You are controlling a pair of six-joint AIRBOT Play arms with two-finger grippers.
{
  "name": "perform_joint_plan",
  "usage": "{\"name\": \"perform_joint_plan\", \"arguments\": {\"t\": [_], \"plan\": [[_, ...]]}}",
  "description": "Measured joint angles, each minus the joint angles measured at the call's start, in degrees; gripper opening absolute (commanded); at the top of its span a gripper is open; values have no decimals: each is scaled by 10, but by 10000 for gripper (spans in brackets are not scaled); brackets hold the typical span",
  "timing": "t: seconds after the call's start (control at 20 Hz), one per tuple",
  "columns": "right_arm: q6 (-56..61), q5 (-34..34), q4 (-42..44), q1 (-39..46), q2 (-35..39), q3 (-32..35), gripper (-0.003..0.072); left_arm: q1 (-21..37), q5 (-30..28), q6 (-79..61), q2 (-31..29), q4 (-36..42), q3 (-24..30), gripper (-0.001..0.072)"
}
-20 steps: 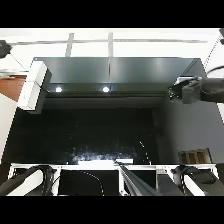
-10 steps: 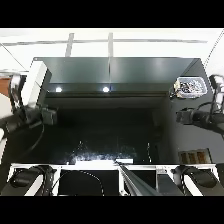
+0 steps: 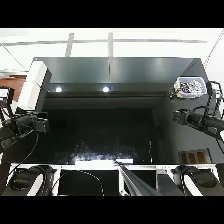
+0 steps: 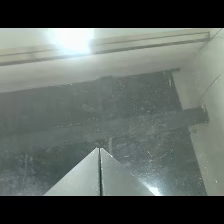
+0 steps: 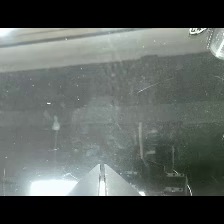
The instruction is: Fold the box and place the chain.
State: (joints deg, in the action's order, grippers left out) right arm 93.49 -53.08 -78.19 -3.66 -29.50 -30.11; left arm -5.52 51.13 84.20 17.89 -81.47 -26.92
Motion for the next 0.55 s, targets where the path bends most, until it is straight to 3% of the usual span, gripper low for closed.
{"name": "perform_joint_plan", "arguments": {"t": [0.55], "plan": [[2, 6, 1, 0, 0, 2, 42, 1, 1, 2, -3, -3, 0, 35]]}}
